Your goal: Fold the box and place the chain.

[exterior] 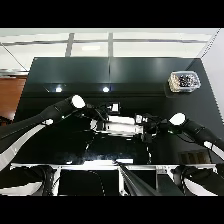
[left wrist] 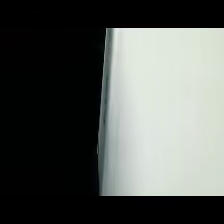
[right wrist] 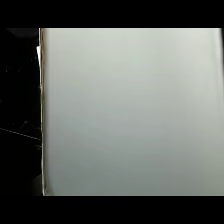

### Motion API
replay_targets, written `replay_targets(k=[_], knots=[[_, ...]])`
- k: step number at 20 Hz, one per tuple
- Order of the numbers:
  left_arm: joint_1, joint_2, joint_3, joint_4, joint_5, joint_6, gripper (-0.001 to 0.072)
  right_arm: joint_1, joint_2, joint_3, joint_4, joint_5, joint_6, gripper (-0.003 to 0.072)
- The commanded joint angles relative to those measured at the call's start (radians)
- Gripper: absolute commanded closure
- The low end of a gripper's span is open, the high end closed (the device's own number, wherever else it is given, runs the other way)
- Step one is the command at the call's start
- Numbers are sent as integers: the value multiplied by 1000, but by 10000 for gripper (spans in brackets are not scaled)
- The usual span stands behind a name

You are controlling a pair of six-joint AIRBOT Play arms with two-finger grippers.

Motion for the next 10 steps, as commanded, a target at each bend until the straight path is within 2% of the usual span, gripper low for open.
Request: replay_targets(k=[1,2,3,4,5,10], knots=[[0,0,-1,0,-7,-1,679,1,0,-1,-4,-1,-1,190],[0,5,0,2,-8,-24,675,1,0,-1,-5,-1,-2,190],[0,12,0,11,-9,-49,585,1,0,-1,-5,1,-2,190],[2,24,0,30,-19,-63,433,1,0,-1,-6,5,-3,190],[5,42,0,60,-36,-82,347,1,0,-1,-7,11,-8,190],[30,175,-1,260,-147,-278,346,1,0,-1,-17,27,-18,193]])
